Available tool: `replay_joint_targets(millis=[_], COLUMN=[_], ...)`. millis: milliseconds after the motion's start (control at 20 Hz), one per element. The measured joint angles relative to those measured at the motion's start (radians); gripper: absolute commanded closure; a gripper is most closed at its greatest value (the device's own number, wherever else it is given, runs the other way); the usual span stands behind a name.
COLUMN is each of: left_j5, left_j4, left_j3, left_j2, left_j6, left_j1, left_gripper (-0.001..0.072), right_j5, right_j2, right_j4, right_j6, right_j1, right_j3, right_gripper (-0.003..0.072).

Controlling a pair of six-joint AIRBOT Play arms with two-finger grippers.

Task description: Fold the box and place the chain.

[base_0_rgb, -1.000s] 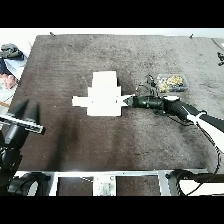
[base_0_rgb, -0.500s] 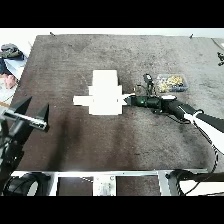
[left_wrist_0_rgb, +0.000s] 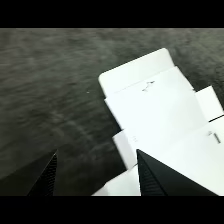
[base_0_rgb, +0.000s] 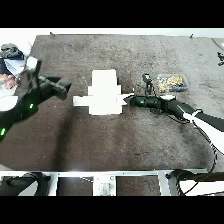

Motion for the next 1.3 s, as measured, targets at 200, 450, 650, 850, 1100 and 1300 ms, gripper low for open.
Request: replay_joint_targets(millis=[200,450,650,850,1100,1300], left_j5=[-0.232,-0.53,-0.681,-0.785,-0.884,-0.934], left_j4=[0.151,0.349,0.408,0.412,0.347,0.31], left_j3=[0.352,0.774,0.999,1.103,1.136,1.142], left_j2=[-0.351,-0.696,-0.881,-0.99,-1.074,-1.12], left_j6=[-0.187,-0.426,-0.534,-0.589,-0.609,-0.613], left_j1=[0.001,0.001,0.003,0.018,0.024,0.025], left_gripper=[0.0185,0.0186,0.0186,0.0187,0.0187,0.0188], right_j5=[0.0,-0.001,-0.003,-0.004,-0.004,-0.003], right_j2=[0.0,0.0,0.0,0.0,0.0,0.0], right_j4=[-0.007,-0.013,-0.015,-0.015,-0.015,-0.015], right_j6=[-0.007,-0.013,-0.019,-0.029,-0.033,-0.033], right_j1=[0.0,0.0,0.0,0.0,0.0,0.0], right_j3=[0.0,0.0,0.0,0.0,0.0,0.0], right_gripper=[0.0694,0.0694,0.0694,0.0694,0.0694,0.0694])
